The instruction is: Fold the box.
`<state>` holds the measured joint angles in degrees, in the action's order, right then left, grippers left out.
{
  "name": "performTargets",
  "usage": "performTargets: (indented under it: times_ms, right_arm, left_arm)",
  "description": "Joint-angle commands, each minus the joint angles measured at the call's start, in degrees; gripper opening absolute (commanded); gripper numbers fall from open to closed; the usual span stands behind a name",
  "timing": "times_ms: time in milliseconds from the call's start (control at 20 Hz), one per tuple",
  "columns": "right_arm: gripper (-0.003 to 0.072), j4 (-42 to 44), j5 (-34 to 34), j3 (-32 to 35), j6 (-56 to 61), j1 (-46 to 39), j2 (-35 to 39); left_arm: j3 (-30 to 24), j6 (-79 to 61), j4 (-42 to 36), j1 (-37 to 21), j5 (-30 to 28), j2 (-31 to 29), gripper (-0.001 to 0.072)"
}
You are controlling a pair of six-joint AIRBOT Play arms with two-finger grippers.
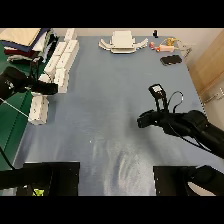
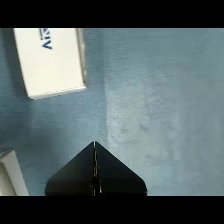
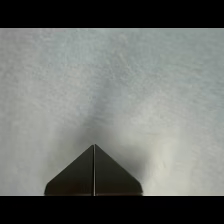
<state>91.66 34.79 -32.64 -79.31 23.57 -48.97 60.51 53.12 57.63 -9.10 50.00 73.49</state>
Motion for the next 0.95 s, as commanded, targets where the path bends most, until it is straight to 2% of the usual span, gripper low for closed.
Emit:
performTargets:
  times_ms: [0,100,200,350,450,600,900]
  right_arm:
    - [0.0004,-0.3,6.7,-11.2,1.3,-0.1,-9.9]
    - [0.0005,0.0,11.5,-20.7,1.3,-0.1,-17.6]
    - [0.0004,1.7,15.7,-29.3,1.3,-0.1,-24.2]
    - [0.0005,7.8,19.1,-37.1,1.3,0.1,-30.6]
    - [0.0005,11.3,19.3,-39.4,1.3,0.1,-32.3]
    - [0.0005,11.1,21.6,-39.5,1.3,0.1,-32.4]
    - [0.0004,11.0,21.6,-39.5,1.3,0.1,-32.4]
  left_arm:
    - [4.4,5.4,-1.8,3.5,12.1,-3.2,0.0013]
    - [7.6,7.0,-1.8,7.6,16.6,-3.1,0.0012]
    - [8.2,8.0,-1.8,11.9,17.3,-3.1,0.0012]
    - [8.0,10.9,-1.6,16.0,17.9,-2.4,0.0013]
    - [8.0,10.8,-1.6,17.4,17.6,-2.4,0.0013]
    - [8.0,10.8,-2.1,17.4,17.5,-2.4,0.0013]
    - [8.0,10.8,-2.1,17.4,17.5,-2.4,0.0013]
